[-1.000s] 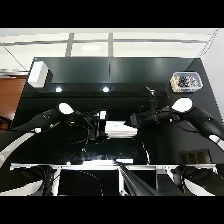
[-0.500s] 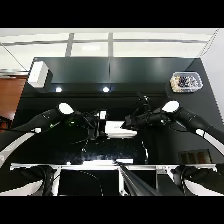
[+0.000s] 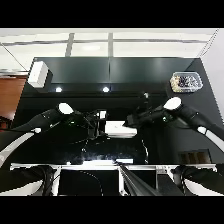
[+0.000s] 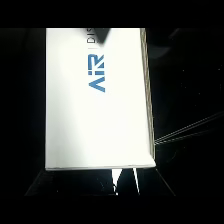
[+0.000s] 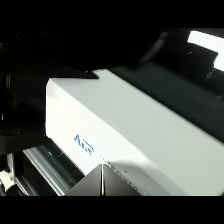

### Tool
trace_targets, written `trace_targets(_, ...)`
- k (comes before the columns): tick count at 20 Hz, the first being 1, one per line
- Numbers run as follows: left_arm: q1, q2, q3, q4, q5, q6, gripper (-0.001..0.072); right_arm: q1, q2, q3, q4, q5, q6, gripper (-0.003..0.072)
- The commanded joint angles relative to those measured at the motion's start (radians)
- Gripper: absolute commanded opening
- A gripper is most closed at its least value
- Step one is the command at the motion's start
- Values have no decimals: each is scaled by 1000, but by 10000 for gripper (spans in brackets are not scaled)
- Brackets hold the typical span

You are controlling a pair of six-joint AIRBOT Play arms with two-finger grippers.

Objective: Fold the box and place the chain.

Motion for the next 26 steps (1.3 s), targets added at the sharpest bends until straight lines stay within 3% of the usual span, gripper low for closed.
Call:
trace_targets(1, 6, 15, 0, 4, -12, -1, 424, -113, 72, 107, 26, 243, -51, 12)
trace_targets(3, 20, 48, 0, 7, -15, -13, 707, -227, 162, 174, 23, 306, -50, 12)
trace_targets(7, 65, 152, 0, 105, -24, -185, 707, -460, 324, 204, -24, 342, -44, 13)
trace_targets(11, 22, 186, 22, 117, -65, -294, 707, -602, 365, 195, -290, 340, 42, 12)
trace_targets(15, -108, 120, 122, 117, -26, -325, 706, -610, 365, 160, -347, 293, 62, 12)
trace_targets(19, -158, -4, 234, 118, -11, -364, 706, -610, 365, 158, -348, 299, 62, 12)
trace_targets(26, -170, -54, 261, 161, -43, -435, 705, -610, 365, 158, -348, 293, 62, 12)
